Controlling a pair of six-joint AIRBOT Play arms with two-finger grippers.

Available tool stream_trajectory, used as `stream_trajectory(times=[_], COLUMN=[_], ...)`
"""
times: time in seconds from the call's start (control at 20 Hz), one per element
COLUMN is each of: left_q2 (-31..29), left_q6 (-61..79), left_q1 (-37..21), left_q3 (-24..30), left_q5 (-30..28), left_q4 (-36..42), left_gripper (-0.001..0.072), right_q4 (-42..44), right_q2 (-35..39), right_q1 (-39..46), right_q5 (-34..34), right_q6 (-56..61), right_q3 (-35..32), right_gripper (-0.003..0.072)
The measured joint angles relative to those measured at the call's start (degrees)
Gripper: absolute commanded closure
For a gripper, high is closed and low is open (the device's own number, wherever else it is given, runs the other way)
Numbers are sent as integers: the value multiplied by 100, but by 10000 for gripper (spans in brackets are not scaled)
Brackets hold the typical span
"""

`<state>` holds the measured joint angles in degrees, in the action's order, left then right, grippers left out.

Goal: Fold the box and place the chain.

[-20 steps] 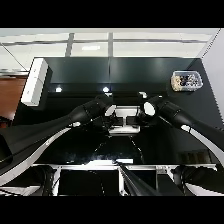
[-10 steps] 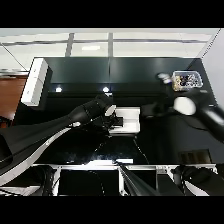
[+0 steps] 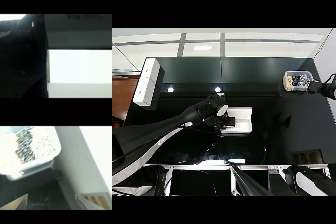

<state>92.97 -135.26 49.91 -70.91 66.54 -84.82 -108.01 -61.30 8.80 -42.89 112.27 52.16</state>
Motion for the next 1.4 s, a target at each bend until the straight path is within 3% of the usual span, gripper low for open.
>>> stream_trajectory(times=[0.2, 0.25, 0.35, 0.45, 0.6, 0.8, 1.05, 1.1, 1.3, 1.35, 1.4], left_q2=[0, 0, 0, 0, 0, 0, 0, 0, 0, 0, 0], left_q6=[0, 0, 0, 0, 0, 0, 0, 2, 2, 2, 0], left_q1=[0, 0, 0, 0, 0, 0, 0, 0, 0, 0, 0], left_q3=[0, 0, 0, 0, 0, 0, 0, 0, 0, 0, 0], left_q5=[0, 0, 0, -2, 0, 0, 0, 0, 0, 0, 0], left_q4=[2, 2, 0, 0, 0, 0, 0, 0, 0, 0, 0], left_gripper=[683, 683, 683, 683, 683, 683, 683, 683, 683, 683, 683], right_q4=[1027, 1279, 1657, 1899, 2063, 2105, 2063, 2057, 1996, 1987, 1952], right_q2=[-1751, -2216, -3198, -4000, -4767, -5243, -5525, -5560, -5643, -5654, -5670], right_q1=[525, 586, 682, 743, 800, 833, 844, 844, 844, 844, 846], right_q5=[-122, -369, -1139, -1902, -2549, -2785, -2833, -2833, -2846, -2855, -2896], right_q6=[-597, -645, -542, -229, 291, 789, 1003, 1023, 973, 894, 769], right_q3=[1550, 2109, 3364, 4404, 5362, 5875, 6026, 6035, 6057, 6057, 6057], right_gripper=[-28, -27, 85, 84, 84, 84, 85, 142, 149, 234, 264])
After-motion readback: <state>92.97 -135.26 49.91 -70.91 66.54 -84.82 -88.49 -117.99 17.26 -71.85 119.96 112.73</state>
